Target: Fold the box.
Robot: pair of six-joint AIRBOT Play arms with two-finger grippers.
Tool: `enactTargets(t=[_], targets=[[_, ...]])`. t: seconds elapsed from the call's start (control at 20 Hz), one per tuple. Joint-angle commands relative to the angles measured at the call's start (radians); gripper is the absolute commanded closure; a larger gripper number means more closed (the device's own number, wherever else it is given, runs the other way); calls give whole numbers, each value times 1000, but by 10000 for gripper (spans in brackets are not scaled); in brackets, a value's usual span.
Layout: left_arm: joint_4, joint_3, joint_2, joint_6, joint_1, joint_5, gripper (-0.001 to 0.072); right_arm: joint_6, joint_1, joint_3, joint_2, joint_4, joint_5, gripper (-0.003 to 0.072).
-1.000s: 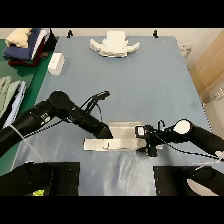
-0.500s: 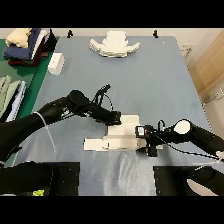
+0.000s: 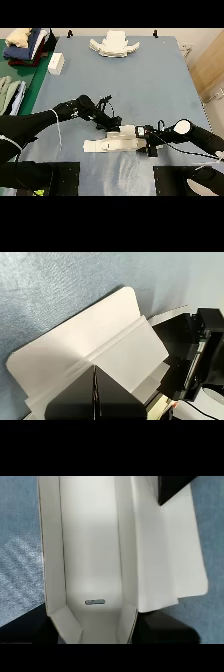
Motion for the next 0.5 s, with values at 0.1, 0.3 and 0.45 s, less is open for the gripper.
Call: enactTargets(t=[0.1, 0.3, 0.45], targets=[[1, 50, 45, 126, 14, 8, 694, -1, 0, 0, 1, 1, 0, 177], [60, 68, 233, 225, 39, -4, 694, 0, 0, 0, 1, 1, 0, 177], [249, 29, 416, 224, 37, -30, 694, -1, 0, 0, 1, 1, 0, 177]])
